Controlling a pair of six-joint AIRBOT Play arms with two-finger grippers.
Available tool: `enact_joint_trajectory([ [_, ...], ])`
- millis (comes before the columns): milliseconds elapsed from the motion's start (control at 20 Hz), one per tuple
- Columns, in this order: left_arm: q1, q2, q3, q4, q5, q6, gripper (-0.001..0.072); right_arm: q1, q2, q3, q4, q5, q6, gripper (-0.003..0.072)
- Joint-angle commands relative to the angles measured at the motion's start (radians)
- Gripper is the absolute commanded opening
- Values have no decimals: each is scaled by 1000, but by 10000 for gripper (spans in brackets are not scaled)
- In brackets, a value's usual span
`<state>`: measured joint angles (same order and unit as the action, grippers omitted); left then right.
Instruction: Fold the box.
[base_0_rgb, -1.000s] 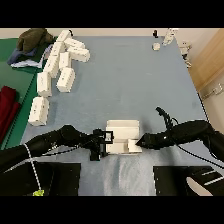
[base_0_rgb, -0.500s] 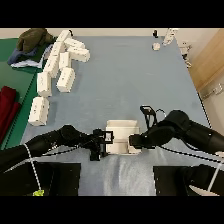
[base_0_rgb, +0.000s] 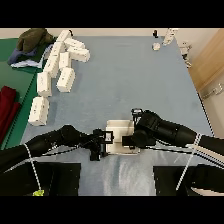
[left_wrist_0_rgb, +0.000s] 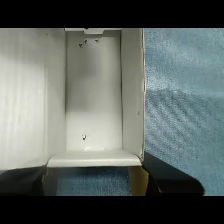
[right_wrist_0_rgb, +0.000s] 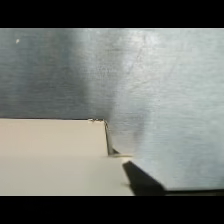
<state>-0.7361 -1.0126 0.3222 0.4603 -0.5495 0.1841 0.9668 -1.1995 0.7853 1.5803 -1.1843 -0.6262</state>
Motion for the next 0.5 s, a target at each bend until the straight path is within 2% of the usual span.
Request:
enact_joint_trajectory([
  [0,0,0,0,0,0,0,469,6,-20,9,-13,-3,24,43],
  [50,0,0,0,0,0,0,469,6,-20,9,-13,-3,24,4],
  [300,0,0,0,0,0,0,469,13,-19,11,0,-3,16,20],
  [400,0,0,0,0,0,0,469,13,-19,24,26,-26,-2,388],
  [450,1,0,0,0,0,0,469,13,-19,31,26,-30,-8,418],
])
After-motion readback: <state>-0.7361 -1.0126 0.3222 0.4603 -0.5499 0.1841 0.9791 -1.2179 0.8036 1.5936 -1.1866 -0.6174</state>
